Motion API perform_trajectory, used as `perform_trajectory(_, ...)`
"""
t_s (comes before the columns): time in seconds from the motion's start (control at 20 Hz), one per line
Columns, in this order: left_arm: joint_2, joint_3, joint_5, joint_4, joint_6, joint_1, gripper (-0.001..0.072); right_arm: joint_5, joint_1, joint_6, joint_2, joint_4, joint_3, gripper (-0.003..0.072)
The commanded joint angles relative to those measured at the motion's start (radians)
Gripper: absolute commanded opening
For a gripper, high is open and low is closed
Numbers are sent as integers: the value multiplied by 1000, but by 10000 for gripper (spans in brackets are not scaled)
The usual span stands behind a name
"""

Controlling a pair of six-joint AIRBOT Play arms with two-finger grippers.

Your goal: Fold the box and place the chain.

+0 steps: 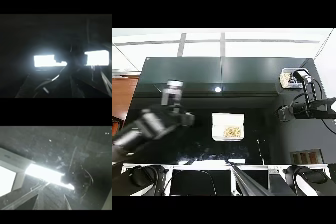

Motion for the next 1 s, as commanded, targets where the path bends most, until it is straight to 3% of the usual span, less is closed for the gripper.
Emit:
perform_trajectory(0.0, 224, -210, 291, -372, 283, 366, 568, 14, -1, -1, 1, -1, 0, 376)
perform_trajectory(0.05, 261, -269, 432, -644, 620, 481, 568, 4, 0, -1, 1, -1, 0, 376)
perform_trajectory(0.1, 291, -314, 497, -921, 1023, 574, 562, -17, -1, -1, 1, -1, 0, 376)
perform_trajectory(0.15, 299, -337, 493, -1106, 1352, 640, 563, -30, 0, -1, 1, 1, 0, 376)
perform_trajectory(0.2, 291, -354, 474, -1243, 1602, 688, 616, -40, -1, -1, 1, 1, 0, 376)
perform_trajectory(0.25, 278, -364, 438, -1295, 1806, 706, 718, -39, -1, -1, 1, 0, 0, 377)
perform_trajectory(0.4, 186, -367, 399, -1292, 2150, 674, 717, -39, 0, -1, 1, 0, 0, 377)
perform_trajectory(0.5, 56, -360, 333, -1401, 2327, 644, 717, -38, 0, 0, 1, 1, 0, 376)
perform_trajectory(0.6, -93, -324, 274, -1427, 2532, 600, 717, -40, 2, 0, 1, 1, 0, 377)
perform_trajectory(0.75, -253, -275, 307, -1392, 2558, 505, 717, -46, 2, 8, 1, 2, 0, 377)
perform_trajectory(0.95, -343, -229, 341, -1393, 2621, 418, 714, -60, 2, 19, 1, 2, 0, 377)
